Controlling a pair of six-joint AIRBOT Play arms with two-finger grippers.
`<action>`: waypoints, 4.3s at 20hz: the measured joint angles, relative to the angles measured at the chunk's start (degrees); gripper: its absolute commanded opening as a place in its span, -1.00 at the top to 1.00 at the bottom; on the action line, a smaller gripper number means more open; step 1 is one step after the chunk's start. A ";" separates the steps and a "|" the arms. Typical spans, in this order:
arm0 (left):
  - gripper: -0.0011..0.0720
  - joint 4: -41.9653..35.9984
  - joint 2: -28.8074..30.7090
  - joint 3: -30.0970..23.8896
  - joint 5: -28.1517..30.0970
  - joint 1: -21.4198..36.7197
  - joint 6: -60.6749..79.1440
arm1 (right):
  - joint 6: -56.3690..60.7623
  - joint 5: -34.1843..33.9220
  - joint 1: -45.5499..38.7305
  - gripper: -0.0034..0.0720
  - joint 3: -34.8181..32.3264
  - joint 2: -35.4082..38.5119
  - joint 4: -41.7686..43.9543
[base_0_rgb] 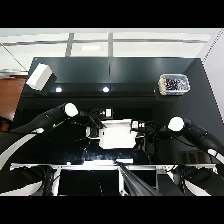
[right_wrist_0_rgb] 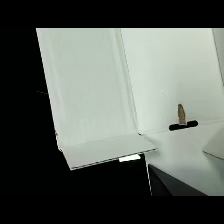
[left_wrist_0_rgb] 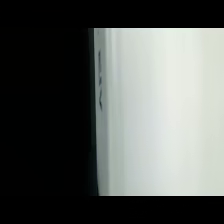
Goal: Fold the box and place the chain.
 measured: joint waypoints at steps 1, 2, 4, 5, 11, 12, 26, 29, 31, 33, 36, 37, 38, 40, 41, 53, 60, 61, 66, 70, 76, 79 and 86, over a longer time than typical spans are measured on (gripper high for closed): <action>0.89 0.00 0.00 0.00 0.00 0.00 0.00 | 0.63 -1.03 0.87 -0.92 -0.07 0.00 0.07; 0.88 -0.02 0.00 0.00 0.00 0.00 0.00 | 1.49 -2.19 1.64 -0.92 -0.11 0.00 0.09; 0.89 -0.02 0.00 0.00 0.00 0.00 0.00 | 3.30 -4.44 2.82 -0.92 -0.13 0.00 0.15; 0.89 -0.02 0.00 0.00 0.00 0.00 0.00 | 4.31 -5.01 3.21 -0.92 -0.15 0.00 0.28; 0.89 0.00 0.00 0.00 -0.02 0.02 -0.02 | 8.59 -6.95 4.04 -0.92 -0.15 1.70 1.62; 0.89 0.00 0.00 0.00 -0.04 0.02 -0.02 | 9.05 -7.17 4.04 -0.92 -0.17 2.25 1.62; 0.89 -0.04 0.00 0.00 -0.07 0.02 -0.11 | 5.44 -16.70 4.28 -0.92 -0.17 5.86 1.64; 0.89 -0.04 0.00 0.00 -0.07 0.02 -0.04 | 4.26 -17.57 4.70 -0.92 -0.17 5.92 1.73; 0.89 -0.04 0.00 0.00 -0.07 0.02 0.00 | 3.87 -18.01 4.85 -0.92 -0.13 5.92 1.75; 0.89 -0.04 0.00 0.00 -0.07 0.02 0.00 | 3.58 -18.34 4.92 -0.92 -0.13 5.92 1.75; 0.89 -0.04 0.00 0.00 -0.07 0.02 0.00 | 3.39 -18.58 4.98 -0.92 0.26 5.99 1.75; 0.88 -0.04 0.00 0.00 -0.07 0.02 0.00 | 3.37 -18.62 4.98 -0.92 0.59 6.01 1.73; 0.89 -0.04 0.00 0.00 -0.07 0.02 0.00 | 3.37 -18.60 4.98 -0.92 0.94 6.05 1.55; 0.88 -0.04 0.00 0.00 -0.07 0.02 -0.02 | 3.52 -18.62 4.98 -0.92 1.57 6.10 0.94; 0.89 -0.04 0.00 0.00 -0.07 0.02 -0.02 | 3.58 -18.58 4.98 -0.92 1.77 6.16 0.70; 0.89 -0.07 0.00 0.00 -0.09 0.02 -0.02 | 12.24 -17.49 4.90 -0.92 2.32 6.21 -4.48; 0.89 -0.09 0.00 0.00 -0.11 0.02 -0.15 | 7.04 -18.21 4.90 -0.92 2.32 6.05 -0.74; 0.89 -0.09 0.00 0.00 -0.09 0.02 -0.15 | 6.10 -18.27 4.90 -0.92 2.32 5.84 -0.11; 0.89 -0.11 0.00 0.00 -0.11 0.02 -0.15 | 2.73 -19.08 4.90 -0.92 2.34 3.96 1.51; 0.89 -0.15 0.00 0.00 -0.09 0.07 -0.24 | 1.55 -21.14 4.90 -0.92 2.32 3.32 2.67; 0.89 0.02 -0.04 0.52 -0.44 0.04 -0.15 | 1.16 -18.88 4.90 -0.92 2.36 3.21 2.99; 0.89 0.44 -0.04 1.40 -1.40 0.02 0.20 | 1.01 -16.06 4.85 -0.92 2.38 3.32 1.60; 0.89 0.63 -0.04 2.03 -1.38 -0.35 2.49 | 1.03 -13.79 2.95 -0.92 3.15 4.46 0.59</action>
